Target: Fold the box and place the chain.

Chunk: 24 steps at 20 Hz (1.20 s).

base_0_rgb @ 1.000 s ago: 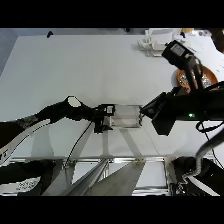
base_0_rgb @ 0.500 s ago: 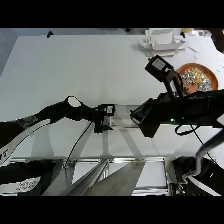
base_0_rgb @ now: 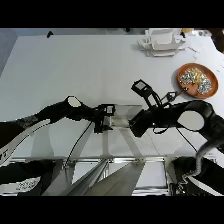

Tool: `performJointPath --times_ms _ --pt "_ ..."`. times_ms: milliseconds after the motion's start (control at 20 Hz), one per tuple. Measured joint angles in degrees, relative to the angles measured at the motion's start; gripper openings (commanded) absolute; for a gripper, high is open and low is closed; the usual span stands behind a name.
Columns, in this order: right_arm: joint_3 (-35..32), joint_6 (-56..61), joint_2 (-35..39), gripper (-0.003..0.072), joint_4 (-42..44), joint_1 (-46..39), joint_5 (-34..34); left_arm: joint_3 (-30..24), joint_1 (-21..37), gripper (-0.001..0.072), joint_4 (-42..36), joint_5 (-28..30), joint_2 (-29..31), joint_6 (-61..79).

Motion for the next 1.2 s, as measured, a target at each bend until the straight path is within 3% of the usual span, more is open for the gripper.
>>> performJointPath --times_ms 100,150,350,450,850,1000,1200 --pt "-0.7 0.2 -1.0 0.0236 0.3 0.0 -0.7 0.0 0.0 0.0249 0.0 0.0 0.0 0.0" --pt "-0.7 0.2 -1.2 0.0244 0.6 0.0 -0.8 0.0 0.0 0.0249 0.0 0.0 0.0 0.0" --pt "2.7 0.4 0.3 0.0233 0.9 -1.6 0.3 0.0 0.0 0.0249 0.0 0.0 0.0 0.0" --pt "5.0 1.5 1.8 0.0151 -0.9 -3.7 0.9 0.0 0.0 0.0249 0.0 0.0 0.0 0.0" --pt "6.4 10.8 -0.4 0.0162 -18.4 -18.5 5.2 0.0 0.0 0.0249 0.0 0.0 0.0 0.0" --pt "4.7 11.5 -4.8 0.0386 -20.7 -21.9 4.3 0.0 0.0 0.0249 0.0 0.0 0.0 0.0" --pt "3.6 12.0 -12.3 0.0381 -21.9 -23.7 2.8 0.0 0.0 0.0249 0.0 0.0 0.0 0.0"
